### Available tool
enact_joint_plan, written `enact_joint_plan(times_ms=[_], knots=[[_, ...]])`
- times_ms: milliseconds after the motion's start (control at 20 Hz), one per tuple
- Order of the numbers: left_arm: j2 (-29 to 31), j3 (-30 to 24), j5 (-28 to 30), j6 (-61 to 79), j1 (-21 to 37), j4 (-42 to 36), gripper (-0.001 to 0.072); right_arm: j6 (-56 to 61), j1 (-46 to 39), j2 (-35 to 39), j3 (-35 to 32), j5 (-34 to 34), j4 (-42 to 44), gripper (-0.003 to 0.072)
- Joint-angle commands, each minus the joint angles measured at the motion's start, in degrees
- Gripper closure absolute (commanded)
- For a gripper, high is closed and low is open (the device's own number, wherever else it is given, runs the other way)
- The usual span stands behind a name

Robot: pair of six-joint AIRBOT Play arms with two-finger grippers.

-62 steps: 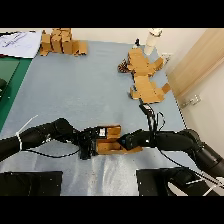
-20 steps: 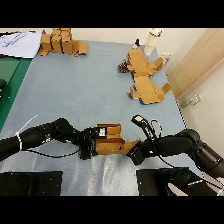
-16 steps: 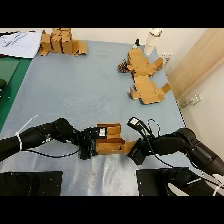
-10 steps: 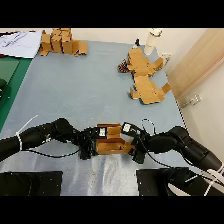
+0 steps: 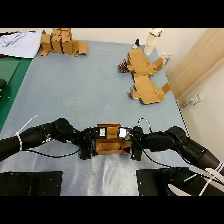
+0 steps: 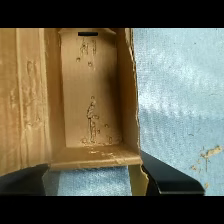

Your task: Fold the box.

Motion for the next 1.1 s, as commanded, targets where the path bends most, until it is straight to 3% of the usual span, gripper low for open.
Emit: enact_joint_plan(times_ms=[0, 50, 200, 350, 450, 550, 650, 700, 1050], knots=[[0.0, 0.0, 0.0, 0.0, 0.0, 0.0, 0.0246, -6.7, 0.1, -1.1, 0.0, 3.0, 5.2, 0.0312], [0.0, 0.0, 0.0, 0.0, 0.0, 0.0, 0.0246, -8.0, 0.1, -1.7, 0.0, 3.2, 6.5, 0.0402], [0.0, 0.0, 0.0, 0.0, 0.0, 0.0, 0.0246, -10.3, 0.1, -2.7, 0.0, 3.3, 8.5, 0.0506], [0.0, 0.0, 0.0, 0.0, 0.0, 0.0, 0.0246, -10.4, 0.1, -2.9, 0.0, 3.4, 9.4, 0.0531], [0.0, 0.0, 0.0, 0.0, 0.0, 0.0, 0.0246, -10.4, 0.1, -3.6, 0.0, 3.4, 10.2, 0.0515], [0.0, 0.0, 0.0, 0.0, 0.0, 0.0, 0.0246, -10.4, 0.1, -4.7, 0.0, 3.4, 11.8, 0.0338], [0.0, 0.0, 0.0, 0.0, 0.0, 0.0, 0.0246, -10.4, 0.9, -5.2, 0.0, 3.5, 12.3, 0.0303], [0.0, 0.0, 0.0, 0.0, 0.0, 0.0, 0.0246, -10.4, 1.3, -5.2, 0.0, 3.5, 12.3, 0.0248], [0.0, 0.0, 0.0, 0.0, 0.0, 0.0, 0.0246, -9.6, 1.4, -5.0, 0.0, 3.4, 11.5, 0.0238]])
